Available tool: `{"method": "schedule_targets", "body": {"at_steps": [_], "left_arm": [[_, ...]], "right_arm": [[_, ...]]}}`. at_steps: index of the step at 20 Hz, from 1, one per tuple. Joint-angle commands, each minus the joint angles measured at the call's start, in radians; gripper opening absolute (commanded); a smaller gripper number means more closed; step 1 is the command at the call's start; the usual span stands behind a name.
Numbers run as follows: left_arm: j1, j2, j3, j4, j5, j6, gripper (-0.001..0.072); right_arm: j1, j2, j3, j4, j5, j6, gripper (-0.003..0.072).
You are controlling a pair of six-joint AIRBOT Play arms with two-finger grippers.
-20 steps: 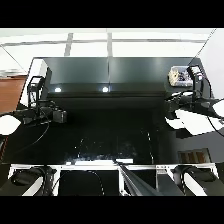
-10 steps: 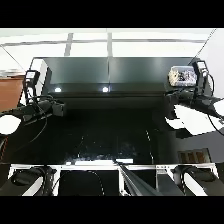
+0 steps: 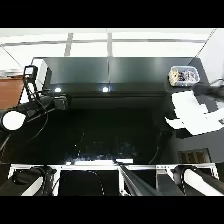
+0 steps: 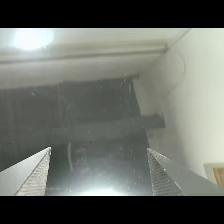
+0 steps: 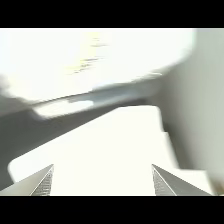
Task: Fold the box and place the chain.
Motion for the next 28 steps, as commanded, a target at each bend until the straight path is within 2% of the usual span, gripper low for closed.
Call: {"method": "schedule_targets", "body": {"at_steps": [1,3,7,10,13,15,16,18,19,23,26,28], "left_arm": [[0.0,-0.039,0.0,-0.003,-0.021,0.0,0.0705],[0.0,-0.045,0.0,-0.002,-0.007,0.0,0.0705],[0.0,-0.047,0.0,-0.006,0.001,0.0,0.0705],[0.0,-0.048,0.0,-0.006,0.001,0.0,0.0705],[0.0,-0.048,0.0,-0.022,0.001,0.0,0.0704],[0.0,-0.048,0.0,-0.029,0.001,0.0,0.0704],[0.0,-0.048,0.0,-0.029,0.0,0.0,0.0704],[0.0,-0.049,0.0,-0.029,-0.004,0.0,0.0704],[0.0,-0.05,0.0,-0.029,-0.01,0.0,0.0704],[0.0,-0.05,0.0,-0.028,-0.018,0.0,0.0704],[0.0,-0.053,0.0,-0.029,-0.017,0.0,0.0704],[0.0,-0.054,0.0,-0.029,-0.018,0.0,0.0704]], "right_arm": [[-0.313,-0.219,0.224,0.002,0.214,0.004,0.0699],[-0.411,-0.355,0.396,0.119,0.391,-0.175,0.0699],[-0.48,-0.587,0.655,0.119,0.692,-0.319,0.0698],[-0.484,-0.696,0.754,0.179,0.839,-0.458,0.0698],[-0.486,-0.742,0.778,0.378,0.879,-0.526,0.0698],[-0.481,-0.746,0.778,0.395,0.923,-0.528,0.0697],[-0.481,-0.745,0.778,0.391,0.939,-0.527,0.0596],[-0.478,-0.731,0.778,0.37,0.94,-0.528,0.0207],[-0.473,-0.718,0.778,0.361,0.942,-0.531,0.0073],[-0.42,-0.608,0.721,0.33,0.925,-0.531,0.0018],[-0.362,-0.466,0.574,0.404,0.86,-0.531,0.0017],[-0.309,-0.339,0.427,0.481,0.792,-0.531,0.0018]]}}
